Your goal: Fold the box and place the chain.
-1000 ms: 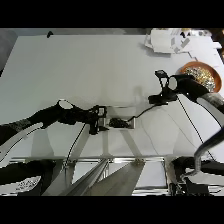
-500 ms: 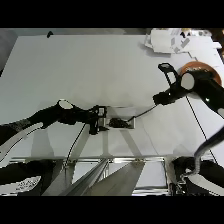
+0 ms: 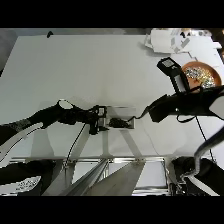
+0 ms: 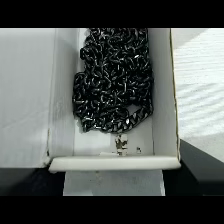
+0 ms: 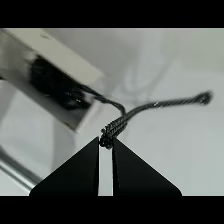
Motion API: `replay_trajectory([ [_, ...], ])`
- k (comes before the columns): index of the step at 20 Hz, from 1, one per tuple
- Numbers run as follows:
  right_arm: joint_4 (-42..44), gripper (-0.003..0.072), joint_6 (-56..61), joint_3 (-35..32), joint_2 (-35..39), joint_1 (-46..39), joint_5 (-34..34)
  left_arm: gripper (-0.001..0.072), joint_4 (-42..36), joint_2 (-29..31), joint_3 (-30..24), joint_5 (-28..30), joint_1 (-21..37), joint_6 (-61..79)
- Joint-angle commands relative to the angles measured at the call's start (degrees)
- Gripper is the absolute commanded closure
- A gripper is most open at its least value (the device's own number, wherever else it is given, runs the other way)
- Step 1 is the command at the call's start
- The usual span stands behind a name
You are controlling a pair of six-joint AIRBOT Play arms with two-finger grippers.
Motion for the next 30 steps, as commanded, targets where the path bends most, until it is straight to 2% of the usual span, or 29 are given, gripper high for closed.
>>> replay_trajectory([
  [1, 5.4, 0.0669, -0.1, 0.0, 2.6, 4.6, -6.3, 0.056, 0.0, 0.0, 0.0, 0.0, 0.0, 0.0],
  [9, 12.8, 0.0669, -7.1, 0.0, 2.5, 11.9, -26.6, 0.056, 0.0, 0.0, 0.0, 0.0, 0.0, 0.0],
  [18, 19.3, 0.0669, -8.2, 0.0, 2.5, 12.2, -35.1, 0.056, 0.0, 0.0, 0.0, 0.0, 0.0, 0.0],
  [25, 18.6, 0.0669, -9.0, 0.0, 2.0, 12.2, -34.9, 0.056, 0.0, 0.0, 0.0, 0.0, 0.0, 0.0],
  [30, 15.1, 0.0669, -9.0, -0.3, -3.1, 12.2, -26.6, 0.056, 0.0, 0.0, 0.0, 0.0, 0.0, 0.0],
])
